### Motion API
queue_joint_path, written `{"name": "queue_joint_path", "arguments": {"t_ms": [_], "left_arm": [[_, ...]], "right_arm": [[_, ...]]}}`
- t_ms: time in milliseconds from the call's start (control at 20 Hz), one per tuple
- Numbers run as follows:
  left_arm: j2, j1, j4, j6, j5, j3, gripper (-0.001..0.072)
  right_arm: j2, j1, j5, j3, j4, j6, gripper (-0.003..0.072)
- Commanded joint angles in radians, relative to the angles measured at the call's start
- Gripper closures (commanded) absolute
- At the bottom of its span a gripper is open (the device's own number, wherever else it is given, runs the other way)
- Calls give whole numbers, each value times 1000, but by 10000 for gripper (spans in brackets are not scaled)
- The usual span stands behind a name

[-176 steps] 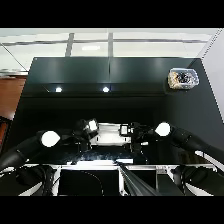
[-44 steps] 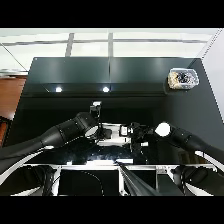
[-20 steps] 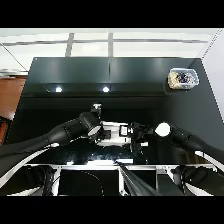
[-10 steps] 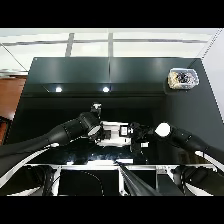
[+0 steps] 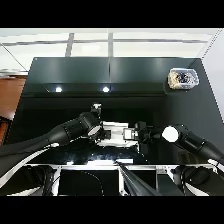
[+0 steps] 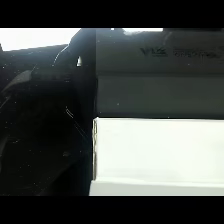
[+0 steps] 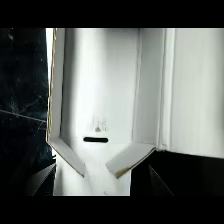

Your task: Fold the box and place the chain.

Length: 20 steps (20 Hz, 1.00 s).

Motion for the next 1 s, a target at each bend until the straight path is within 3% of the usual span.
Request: {"name": "queue_joint_path", "arguments": {"t_ms": [0,50,200,250,300,950], "left_arm": [[0,0,0,-1,0,0,679],[0,0,0,-1,0,0,679],[0,0,0,-1,3,0,679],[0,0,0,-1,3,0,678],[0,0,0,-1,3,0,679],[0,0,0,-1,3,0,679]], "right_arm": [[15,0,-18,0,-53,29,118],[15,0,-18,0,-38,29,268],[6,1,-18,0,65,29,279],[0,2,-18,0,87,29,421],[-7,2,-18,0,105,30,489],[-94,34,-93,0,337,29,489]]}}
